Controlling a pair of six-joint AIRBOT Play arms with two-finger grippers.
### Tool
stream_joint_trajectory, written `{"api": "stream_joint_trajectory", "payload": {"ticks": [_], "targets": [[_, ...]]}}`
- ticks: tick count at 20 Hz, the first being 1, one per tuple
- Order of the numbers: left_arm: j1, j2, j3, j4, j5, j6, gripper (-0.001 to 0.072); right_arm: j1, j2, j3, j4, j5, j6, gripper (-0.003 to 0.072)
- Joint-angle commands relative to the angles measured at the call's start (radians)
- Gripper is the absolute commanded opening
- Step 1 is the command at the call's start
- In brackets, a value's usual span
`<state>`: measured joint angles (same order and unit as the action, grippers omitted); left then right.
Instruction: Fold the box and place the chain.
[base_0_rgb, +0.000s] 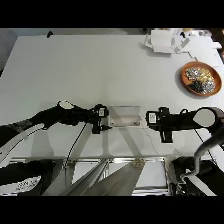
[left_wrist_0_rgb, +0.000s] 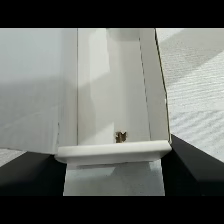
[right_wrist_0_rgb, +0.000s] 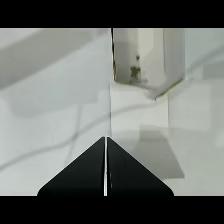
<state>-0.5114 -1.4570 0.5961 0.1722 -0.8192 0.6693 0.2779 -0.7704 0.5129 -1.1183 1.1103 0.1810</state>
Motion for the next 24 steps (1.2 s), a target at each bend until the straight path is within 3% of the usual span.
{"api": "stream_joint_trajectory", "payload": {"ticks": [1, 2, 3, 10, 15, 18, 23, 24], "targets": [[0.0, 0.0, 0.0, 0.0, 0.0, 0.0, 0.0137, 0.0, 0.003, -0.001, -0.064, -0.039, -0.004, 0.0087], [0.0, 0.0, 0.0, 0.0, 0.0, 0.0, 0.0137, 0.0, 0.0, -0.001, -0.047, -0.062, -0.027, 0.0198], [0.0, 0.0, 0.0, 0.0, 0.0, 0.0, 0.0137, 0.0, -0.009, -0.001, -0.043, -0.083, -0.038, 0.0256], [0.0, 0.0, 0.0, 0.001, -0.001, 0.0, 0.0137, 0.0, -0.185, -0.008, 0.134, -0.263, -0.246, 0.0237], [0.0, 0.0, 0.0, 0.0, 0.0, 0.0, 0.0137, 0.0, -0.315, -0.008, 0.155, -0.307, -0.317, 0.0215], [0.0, 0.0, 0.0, 0.0, -0.002, 0.0, 0.0137, 0.0, -0.332, -0.008, 0.194, -0.311, -0.326, 0.0155], [0.0, 0.0, 0.0, 0.0, -0.001, 0.0, 0.0137, 0.001, -0.332, -0.028, 0.389, -0.307, -0.433, 0.0151], [0.0, 0.0, 0.0, 0.0, -0.001, 0.0, 0.0137, 0.001, -0.332, -0.039, 0.414, -0.304, -0.448, 0.0096]]}}
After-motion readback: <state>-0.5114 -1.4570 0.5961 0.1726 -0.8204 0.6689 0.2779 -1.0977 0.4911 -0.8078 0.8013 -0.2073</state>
